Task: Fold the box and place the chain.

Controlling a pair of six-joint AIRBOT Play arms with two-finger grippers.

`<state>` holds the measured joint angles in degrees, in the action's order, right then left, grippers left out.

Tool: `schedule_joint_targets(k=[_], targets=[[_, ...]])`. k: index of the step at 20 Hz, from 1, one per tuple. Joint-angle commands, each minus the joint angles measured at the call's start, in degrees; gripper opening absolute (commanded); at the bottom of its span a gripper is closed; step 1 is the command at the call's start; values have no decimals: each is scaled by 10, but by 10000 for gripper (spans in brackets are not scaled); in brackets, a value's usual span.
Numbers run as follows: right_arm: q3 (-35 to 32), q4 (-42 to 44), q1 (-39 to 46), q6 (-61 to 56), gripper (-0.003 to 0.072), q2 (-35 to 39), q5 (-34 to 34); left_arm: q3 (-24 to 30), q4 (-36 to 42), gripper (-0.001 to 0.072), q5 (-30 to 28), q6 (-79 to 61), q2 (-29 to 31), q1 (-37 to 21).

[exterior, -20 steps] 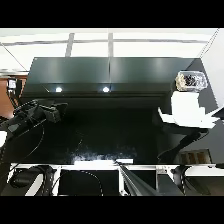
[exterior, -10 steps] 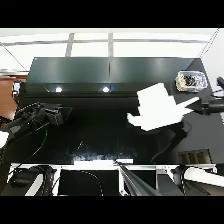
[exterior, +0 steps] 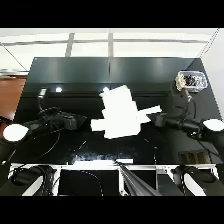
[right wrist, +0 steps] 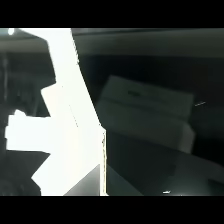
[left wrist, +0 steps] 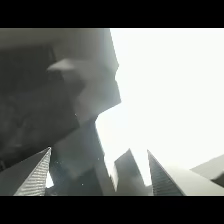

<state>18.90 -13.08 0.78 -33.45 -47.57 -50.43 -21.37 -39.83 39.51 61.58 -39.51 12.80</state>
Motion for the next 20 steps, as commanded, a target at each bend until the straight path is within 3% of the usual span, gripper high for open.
schedule_joint_targets(k=[1, 6, 10, 13, 14, 15, 18, 20], targets=[[-36, 13, -93, 17, 7, 31, 69, -8, 56, 707, -12, 4, -104, 18], [-36, 10, -135, 5, 7, 31, 84, -66, 225, 707, 91, -207, -273, 6], [-36, 9, -135, 2, 7, 31, 85, -115, 266, 707, 195, -356, -371, 7], [-36, 9, -135, 2, 8, 31, 85, -156, 261, 691, 266, -379, -431, 2], [-36, 8, -135, 2, 7, 31, 84, -172, 248, 664, 294, -393, -447, 2], [-36, 8, -135, 2, 7, 31, 85, -186, 223, 584, 313, -398, -460, 2], [-36, 6, -135, 2, 7, 31, 85, -216, 132, 455, 322, -398, -478, 2], [-36, -1, -135, 2, 8, 31, 85, -225, 125, 247, 324, -412, -479, 2]])
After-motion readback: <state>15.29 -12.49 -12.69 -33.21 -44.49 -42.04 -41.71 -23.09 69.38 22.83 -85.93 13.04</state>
